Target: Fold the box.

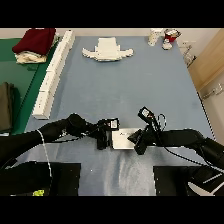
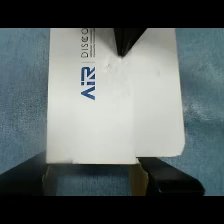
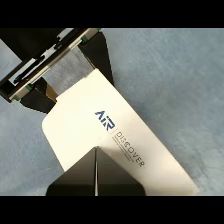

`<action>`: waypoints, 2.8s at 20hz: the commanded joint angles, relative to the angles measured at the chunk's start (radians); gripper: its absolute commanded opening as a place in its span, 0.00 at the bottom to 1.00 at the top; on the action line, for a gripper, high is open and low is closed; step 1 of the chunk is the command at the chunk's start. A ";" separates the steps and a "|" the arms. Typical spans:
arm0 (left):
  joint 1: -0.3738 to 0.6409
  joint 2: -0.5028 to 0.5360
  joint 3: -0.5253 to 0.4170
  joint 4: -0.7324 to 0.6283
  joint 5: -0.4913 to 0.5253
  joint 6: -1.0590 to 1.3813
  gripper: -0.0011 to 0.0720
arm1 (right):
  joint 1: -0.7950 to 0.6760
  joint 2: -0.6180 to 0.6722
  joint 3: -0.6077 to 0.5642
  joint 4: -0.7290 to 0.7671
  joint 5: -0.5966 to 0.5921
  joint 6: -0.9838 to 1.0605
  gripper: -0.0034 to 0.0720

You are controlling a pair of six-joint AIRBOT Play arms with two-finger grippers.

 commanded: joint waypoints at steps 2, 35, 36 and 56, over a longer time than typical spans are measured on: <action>0.000 0.000 0.000 0.000 0.000 0.000 0.73 | 0.021 0.023 0.035 -0.130 0.006 -0.006 0.51; 0.000 0.001 0.000 0.000 0.000 0.000 0.73 | 0.133 -0.005 0.050 -0.351 0.094 -0.556 0.73; 0.000 0.001 0.000 0.000 0.000 0.000 0.73 | 0.133 -0.005 0.050 -0.351 0.094 -0.555 0.72; 0.000 0.001 0.000 0.000 0.000 0.000 0.73 | 0.138 0.045 0.087 -0.378 0.132 -0.544 0.72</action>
